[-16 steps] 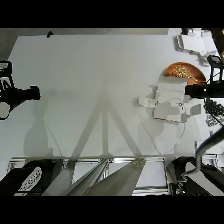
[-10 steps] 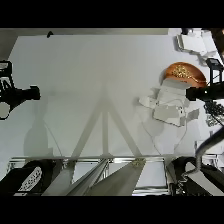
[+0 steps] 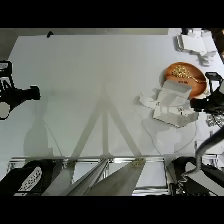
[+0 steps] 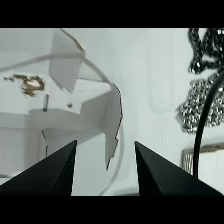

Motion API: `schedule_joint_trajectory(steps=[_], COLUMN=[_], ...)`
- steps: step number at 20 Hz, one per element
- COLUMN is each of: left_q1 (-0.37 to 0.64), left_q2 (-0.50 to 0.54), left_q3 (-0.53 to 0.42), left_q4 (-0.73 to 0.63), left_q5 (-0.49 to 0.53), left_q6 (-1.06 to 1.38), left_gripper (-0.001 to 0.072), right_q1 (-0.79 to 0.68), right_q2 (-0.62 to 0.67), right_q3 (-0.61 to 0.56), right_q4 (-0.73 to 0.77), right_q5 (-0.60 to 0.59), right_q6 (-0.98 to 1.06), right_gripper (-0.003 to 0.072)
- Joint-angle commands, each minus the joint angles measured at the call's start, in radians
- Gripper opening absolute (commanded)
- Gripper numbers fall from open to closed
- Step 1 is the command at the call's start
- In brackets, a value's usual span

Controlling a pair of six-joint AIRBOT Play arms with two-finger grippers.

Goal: Fold the box and place the chain.

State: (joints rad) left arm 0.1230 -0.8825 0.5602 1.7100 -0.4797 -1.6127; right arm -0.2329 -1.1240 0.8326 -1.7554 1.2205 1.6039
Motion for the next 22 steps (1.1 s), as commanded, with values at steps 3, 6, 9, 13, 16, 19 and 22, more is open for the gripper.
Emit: schedule_joint_trajectory(steps=[3, 6, 9, 13, 16, 19, 22], left_q1=[0.001, 0.001, 0.001, 0.001, 0.001, 0.001, 0.001], left_q2=[0.001, 0.001, 0.001, 0.001, 0.001, 0.001, 0.001], left_q3=[0.0, 0.0, 0.0, 0.0, 0.0, 0.0, 0.0], left_q4=[0.0, 0.0, 0.0, 0.0, 0.0, 0.0, 0.0], left_q5=[0.0, 0.0, 0.0, 0.0, 0.0, 0.0, 0.0], left_q6=[0.0, 0.0, 0.0, 0.0, 0.0, 0.0, 0.0], left_gripper=[0.0698, 0.0698, 0.0698, 0.0698, 0.0698, 0.0698, 0.0698], right_q1=[-0.05, -0.056, -0.056, -0.056, -0.027, 0.066, 0.169], right_q2=[-0.091, -0.139, -0.204, -0.243, -0.194, -0.068, 0.032], right_q3=[0.0, 0.0, 0.0, 0.0, 0.0, 0.0, 0.0], right_q4=[-0.005, 0.016, 0.029, 0.077, 0.149, 0.215, 0.395], right_q5=[0.089, 0.023, -0.029, -0.042, -0.029, -0.06, -0.113], right_q6=[0.1, 0.1, 0.1, 0.072, -0.071, -0.222, -0.381], right_gripper=[0.0469, 0.0438, 0.0311, 0.0013, 0.0011, 0.0011, 0.0011])
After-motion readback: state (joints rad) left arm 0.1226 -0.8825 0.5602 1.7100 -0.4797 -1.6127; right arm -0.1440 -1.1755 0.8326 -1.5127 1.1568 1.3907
